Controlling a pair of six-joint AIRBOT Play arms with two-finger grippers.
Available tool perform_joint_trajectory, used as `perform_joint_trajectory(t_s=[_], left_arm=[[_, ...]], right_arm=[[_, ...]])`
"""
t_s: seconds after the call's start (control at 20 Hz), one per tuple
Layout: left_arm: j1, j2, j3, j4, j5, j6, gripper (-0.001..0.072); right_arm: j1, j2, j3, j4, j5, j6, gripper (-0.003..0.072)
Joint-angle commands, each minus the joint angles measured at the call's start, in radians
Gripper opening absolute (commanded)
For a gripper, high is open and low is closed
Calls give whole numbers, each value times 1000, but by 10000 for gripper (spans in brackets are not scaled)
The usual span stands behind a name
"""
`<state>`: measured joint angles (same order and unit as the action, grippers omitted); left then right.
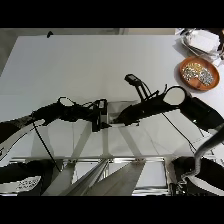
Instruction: Fold the box and place the chain.
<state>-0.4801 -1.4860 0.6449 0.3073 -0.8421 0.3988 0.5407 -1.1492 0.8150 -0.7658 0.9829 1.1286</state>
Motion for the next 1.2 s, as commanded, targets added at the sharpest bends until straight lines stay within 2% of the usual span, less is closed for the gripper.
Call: perform_joint_trajectory(t_s=[0.0,0.05,0.2,0.35,0.5,0.6,0.7,0.8,1.0,1.15], left_arm=[[-1,0,0,0,0,0,88],[-1,0,0,0,0,0,88],[-1,0,0,0,0,0,88],[-1,0,0,0,0,0,88],[-1,0,0,0,0,0,88],[-1,0,0,0,0,0,88],[0,0,0,0,0,0,88],[-1,0,0,0,0,0,88],[-1,0,0,0,0,0,88],[-1,0,0,0,0,0,88]], right_arm=[[21,-63,-2,-67,-1,26,15],[21,-63,-2,-95,-9,45,21],[4,-60,0,-113,-31,79,242],[-77,-16,34,-113,22,79,247],[-261,56,89,-148,112,79,239],[-391,77,117,-269,117,107,239],[-495,57,130,-476,73,172,240],[-563,0,135,-616,6,224,241],[-594,-219,235,-706,2,242,242],[-594,-356,325,-714,22,278,242]])
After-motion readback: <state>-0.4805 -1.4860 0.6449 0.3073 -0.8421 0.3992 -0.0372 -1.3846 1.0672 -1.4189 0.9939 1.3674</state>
